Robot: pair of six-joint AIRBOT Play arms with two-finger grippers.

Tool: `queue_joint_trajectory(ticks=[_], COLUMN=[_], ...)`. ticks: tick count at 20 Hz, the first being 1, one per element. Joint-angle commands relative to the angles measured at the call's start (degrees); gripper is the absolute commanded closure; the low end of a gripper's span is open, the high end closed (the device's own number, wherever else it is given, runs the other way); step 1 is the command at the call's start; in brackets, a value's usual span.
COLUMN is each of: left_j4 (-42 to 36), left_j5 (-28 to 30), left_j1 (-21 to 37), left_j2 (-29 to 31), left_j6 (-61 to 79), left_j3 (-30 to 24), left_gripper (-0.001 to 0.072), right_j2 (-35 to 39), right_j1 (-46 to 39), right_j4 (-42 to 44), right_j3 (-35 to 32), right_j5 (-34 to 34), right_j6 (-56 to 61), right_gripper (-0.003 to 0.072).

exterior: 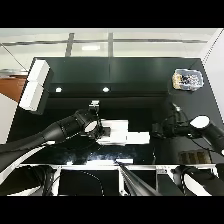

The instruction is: Fold the box and place the chain.

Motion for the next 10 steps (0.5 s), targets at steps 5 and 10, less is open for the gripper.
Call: queue_joint_trajectory(ticks=[5,10], left_j4=[0.2,0.2], left_j5=[0.4,0.2], left_j1=[0.0,0.1], left_j2=[0.0,0.0], left_j6=[1.6,2.0], left_j3=[0.0,0.0], left_gripper=[0.0676,0.0677], right_j2=[-7.3,-7.3], right_j1=[10.1,10.2], right_j4=[11.4,12.9], right_j3=[2.5,7.9], right_j5=[-1.7,5.6], right_j6=[-5.3,-7.5], right_gripper=[0.0622,-0.0013])
